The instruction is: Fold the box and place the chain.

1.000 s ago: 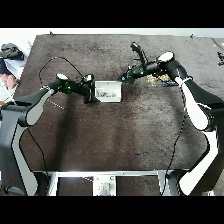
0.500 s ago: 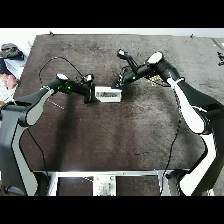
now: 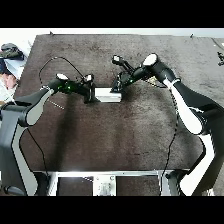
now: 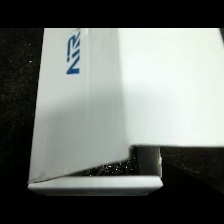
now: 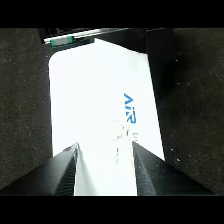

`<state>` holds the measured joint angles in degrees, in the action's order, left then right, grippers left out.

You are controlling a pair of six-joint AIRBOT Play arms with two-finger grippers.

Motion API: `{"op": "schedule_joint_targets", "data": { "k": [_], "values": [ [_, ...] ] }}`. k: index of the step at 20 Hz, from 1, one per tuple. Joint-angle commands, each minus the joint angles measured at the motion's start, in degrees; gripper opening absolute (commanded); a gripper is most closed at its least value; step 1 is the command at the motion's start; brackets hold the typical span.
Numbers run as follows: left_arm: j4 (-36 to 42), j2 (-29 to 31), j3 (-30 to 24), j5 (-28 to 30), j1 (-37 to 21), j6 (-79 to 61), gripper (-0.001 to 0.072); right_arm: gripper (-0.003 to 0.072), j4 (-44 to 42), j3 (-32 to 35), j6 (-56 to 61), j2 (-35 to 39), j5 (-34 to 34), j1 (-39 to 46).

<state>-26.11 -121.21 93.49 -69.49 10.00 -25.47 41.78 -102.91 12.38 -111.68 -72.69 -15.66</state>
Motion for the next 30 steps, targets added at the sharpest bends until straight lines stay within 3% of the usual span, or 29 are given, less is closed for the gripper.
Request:
{"op": "schedule_joint_targets", "data": {
  "k": [1,7,19,30],
  "values": [
    [0.0,0.0,0.0,0.0,0.0,0.0,0.0344,0.0398,0.0,0.0,-0.9,-0.5,0.5,-0.3],
    [0.0,0.0,0.0,0.0,0.0,0.0,0.0345,0.0397,0.7,0.0,-2.3,-0.5,5.6,-0.5],
    [0.0,0.0,0.0,0.0,0.0,0.0,0.0344,0.0397,-0.8,0.0,2.3,3.7,1.1,1.3],
    [0.0,0.0,0.0,0.0,0.0,0.0,0.0345,0.0398,-3.0,6.4,-4.9,3.6,6.3,1.1]
  ]
}}
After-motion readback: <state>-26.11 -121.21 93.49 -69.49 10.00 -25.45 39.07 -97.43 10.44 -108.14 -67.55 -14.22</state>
